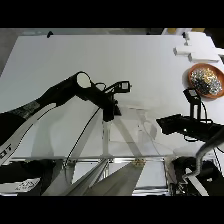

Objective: Fold the box and place the chain.

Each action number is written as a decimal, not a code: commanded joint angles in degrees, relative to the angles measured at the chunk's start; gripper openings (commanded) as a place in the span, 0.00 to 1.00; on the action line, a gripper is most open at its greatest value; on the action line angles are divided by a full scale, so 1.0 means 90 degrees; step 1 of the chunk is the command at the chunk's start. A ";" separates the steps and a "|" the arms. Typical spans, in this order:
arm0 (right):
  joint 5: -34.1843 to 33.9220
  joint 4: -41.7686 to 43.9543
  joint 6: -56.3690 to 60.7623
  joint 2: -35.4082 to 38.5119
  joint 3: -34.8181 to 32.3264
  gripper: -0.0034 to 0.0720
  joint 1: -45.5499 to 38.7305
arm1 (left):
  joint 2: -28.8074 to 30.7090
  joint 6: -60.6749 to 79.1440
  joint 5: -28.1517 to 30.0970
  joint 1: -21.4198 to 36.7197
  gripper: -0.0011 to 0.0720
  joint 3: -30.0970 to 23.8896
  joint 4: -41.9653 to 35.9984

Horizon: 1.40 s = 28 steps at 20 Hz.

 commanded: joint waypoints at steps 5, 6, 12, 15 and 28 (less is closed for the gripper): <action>0.0117 0.0027 0.0000 0.0002 0.0039 0.49 0.0005 | 0.0277 0.1722 0.1501 -0.0022 0.01 -0.1222 -0.1600; 0.0119 0.0027 0.0000 0.0002 0.0039 0.49 0.0005 | 0.0277 0.2055 0.1486 0.0027 0.01 -0.1326 -0.1928; 0.0117 0.0022 -0.0007 0.0002 0.0039 0.49 0.0005 | 0.0107 0.3004 0.1511 0.0058 0.02 -0.1370 -0.1967; 0.0114 0.0019 -0.0058 0.0002 0.0039 0.49 0.0005 | -0.0083 0.3002 0.1508 0.0044 0.02 -0.1372 -0.1758; 0.0119 0.0019 -0.0061 0.0002 0.0039 0.49 0.0005 | -0.0126 0.2999 0.1532 0.0041 0.03 -0.1370 -0.1134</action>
